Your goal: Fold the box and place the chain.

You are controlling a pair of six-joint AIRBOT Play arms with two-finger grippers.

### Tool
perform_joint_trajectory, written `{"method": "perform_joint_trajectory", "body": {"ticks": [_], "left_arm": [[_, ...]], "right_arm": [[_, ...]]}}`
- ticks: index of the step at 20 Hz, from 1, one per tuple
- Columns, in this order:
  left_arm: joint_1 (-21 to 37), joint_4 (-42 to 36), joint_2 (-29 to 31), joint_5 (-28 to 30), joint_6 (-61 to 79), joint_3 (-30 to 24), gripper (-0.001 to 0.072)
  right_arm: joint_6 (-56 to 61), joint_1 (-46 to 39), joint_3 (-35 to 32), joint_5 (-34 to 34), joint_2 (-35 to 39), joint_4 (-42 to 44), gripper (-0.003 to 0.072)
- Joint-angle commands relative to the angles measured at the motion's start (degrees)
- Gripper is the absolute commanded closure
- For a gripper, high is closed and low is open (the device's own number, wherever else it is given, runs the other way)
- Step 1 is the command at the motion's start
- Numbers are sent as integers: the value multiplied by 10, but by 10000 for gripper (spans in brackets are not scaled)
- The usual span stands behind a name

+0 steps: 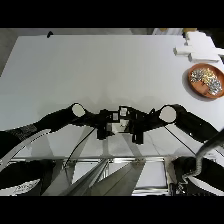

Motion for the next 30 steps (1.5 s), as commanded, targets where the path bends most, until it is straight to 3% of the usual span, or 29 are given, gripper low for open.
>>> {"method": "perform_joint_trajectory", "body": {"ticks": [1, 6, 11, 15, 18, 20, 25, 30], "left_arm": [[0, 0, 0, 0, 0, 0, 530], [0, 0, 0, 0, 0, 0, 530], [0, 0, 0, 0, 0, 0, 530], [0, 0, 0, 0, 0, 0, 530], [0, 0, 0, 0, 0, 0, 530], [0, 0, 0, 0, 0, 0, 530], [0, 0, 0, 0, 0, 0, 530], [0, 0, 0, 0, 0, 0, 530]], "right_arm": [[1, 1, -2, 3, -1, -2, 647], [1, 0, -2, 2, 10, -2, 647], [64, -51, -1, 4, 115, -9, 645], [243, -147, -1, 49, 196, -138, 646], [411, -226, -7, 118, 197, -292, 646], [476, -283, -23, 141, 197, -343, 647], [509, -379, -38, 195, 197, -350, 648], [513, -398, -38, 244, 197, -342, 645]]}}
